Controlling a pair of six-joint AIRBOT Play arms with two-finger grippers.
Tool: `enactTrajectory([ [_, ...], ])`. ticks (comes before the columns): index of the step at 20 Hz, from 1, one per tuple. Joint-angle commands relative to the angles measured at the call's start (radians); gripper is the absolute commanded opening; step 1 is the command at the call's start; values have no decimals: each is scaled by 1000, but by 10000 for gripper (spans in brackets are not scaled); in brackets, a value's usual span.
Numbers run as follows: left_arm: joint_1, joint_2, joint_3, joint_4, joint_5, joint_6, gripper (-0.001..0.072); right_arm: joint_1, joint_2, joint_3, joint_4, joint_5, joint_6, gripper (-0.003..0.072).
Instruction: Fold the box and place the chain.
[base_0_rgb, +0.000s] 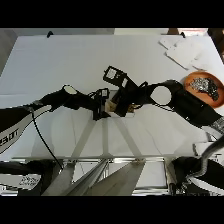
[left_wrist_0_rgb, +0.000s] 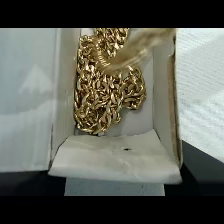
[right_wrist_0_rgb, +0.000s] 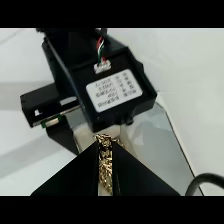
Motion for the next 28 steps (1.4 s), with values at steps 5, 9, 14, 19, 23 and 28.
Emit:
enactTrajectory([
  [5, 0, 0, 0, 0, 0, 0, 338, 10, -163, 0, 0, -32, 51, 13],
  [9, 0, 0, 0, 0, 0, 0, 338, 13, -241, 0, 0, 18, 70, 16],
  [14, 0, 0, 0, 0, 0, 0, 338, 9, -188, 0, -1, 58, 65, 295],
  [19, 0, 0, 0, 0, 0, 0, 338, -71, -18, 0, -31, 118, 58, 295],
  [23, 0, 0, 0, 0, 0, 0, 338, -236, 69, -5, -138, 256, 10, 296],
  [28, 0, 0, 0, 0, 0, 0, 338, -463, 61, -65, -85, 315, -280, 348],
])
